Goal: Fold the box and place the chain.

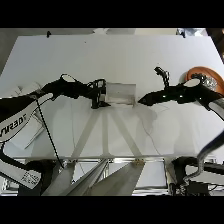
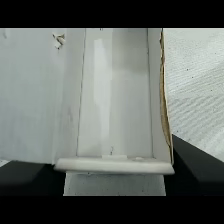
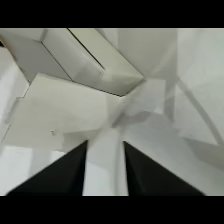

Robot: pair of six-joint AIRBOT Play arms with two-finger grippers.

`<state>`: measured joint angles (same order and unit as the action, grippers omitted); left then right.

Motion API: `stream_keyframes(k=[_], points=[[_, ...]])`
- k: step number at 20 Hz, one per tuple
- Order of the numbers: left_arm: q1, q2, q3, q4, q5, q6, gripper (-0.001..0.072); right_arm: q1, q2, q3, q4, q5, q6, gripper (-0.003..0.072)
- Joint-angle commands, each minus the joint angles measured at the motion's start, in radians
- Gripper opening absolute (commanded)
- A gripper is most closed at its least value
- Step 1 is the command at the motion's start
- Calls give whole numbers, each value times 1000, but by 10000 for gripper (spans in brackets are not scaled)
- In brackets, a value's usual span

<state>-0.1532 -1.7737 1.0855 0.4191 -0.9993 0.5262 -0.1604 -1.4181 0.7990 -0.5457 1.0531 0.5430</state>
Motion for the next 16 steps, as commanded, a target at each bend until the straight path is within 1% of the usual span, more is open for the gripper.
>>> stream_keyframes(k=[1,3,4,5,6,7,10,11,12,16], points=[[0,1,0,0,0,0,513,21,13,0,79,-19,-24,304],[0,1,0,0,0,0,513,59,13,0,72,-52,-24,308],[0,1,0,0,0,0,513,80,13,0,72,-81,-24,363],[0,1,0,0,0,0,513,97,13,0,72,-108,-23,447],[0,1,0,0,0,0,513,111,13,0,71,-135,-13,480],[0,1,0,0,0,0,513,118,13,0,63,-161,12,480],[0,1,0,0,0,0,513,124,13,0,-64,-230,168,485],[0,1,0,0,0,0,513,124,13,0,-80,-236,193,546],[0,1,0,0,0,0,513,124,13,0,-69,-234,195,552],[0,1,0,0,0,0,513,124,11,0,57,-231,201,552]])
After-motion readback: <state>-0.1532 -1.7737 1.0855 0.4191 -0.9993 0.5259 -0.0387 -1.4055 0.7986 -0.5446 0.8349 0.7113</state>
